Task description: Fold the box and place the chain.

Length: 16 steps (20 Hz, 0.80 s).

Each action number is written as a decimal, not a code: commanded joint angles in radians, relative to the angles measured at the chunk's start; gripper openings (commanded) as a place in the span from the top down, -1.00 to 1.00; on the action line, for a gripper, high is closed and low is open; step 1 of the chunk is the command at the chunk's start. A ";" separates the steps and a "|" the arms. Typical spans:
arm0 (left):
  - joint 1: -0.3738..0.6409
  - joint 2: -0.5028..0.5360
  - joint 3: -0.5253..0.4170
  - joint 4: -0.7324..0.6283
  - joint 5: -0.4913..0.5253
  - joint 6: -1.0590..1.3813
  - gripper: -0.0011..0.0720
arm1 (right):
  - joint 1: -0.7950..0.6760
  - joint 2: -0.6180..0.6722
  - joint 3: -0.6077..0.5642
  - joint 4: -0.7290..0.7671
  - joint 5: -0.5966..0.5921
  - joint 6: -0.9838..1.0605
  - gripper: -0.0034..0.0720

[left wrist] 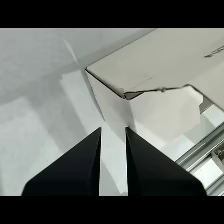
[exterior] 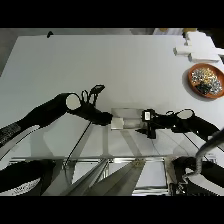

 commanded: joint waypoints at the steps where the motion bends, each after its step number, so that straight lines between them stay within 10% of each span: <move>1: 0.000 0.000 0.017 0.009 -0.008 0.001 0.49 | 0.000 0.000 0.000 0.000 0.000 0.000 -0.18; 5: -0.013 0.000 0.017 0.005 -0.013 0.001 0.02 | 0.000 0.000 0.000 0.000 0.000 0.000 -0.18; 16: -0.061 -0.004 0.024 0.039 0.022 -0.075 0.03 | 0.000 0.000 0.000 0.000 0.000 0.000 -0.18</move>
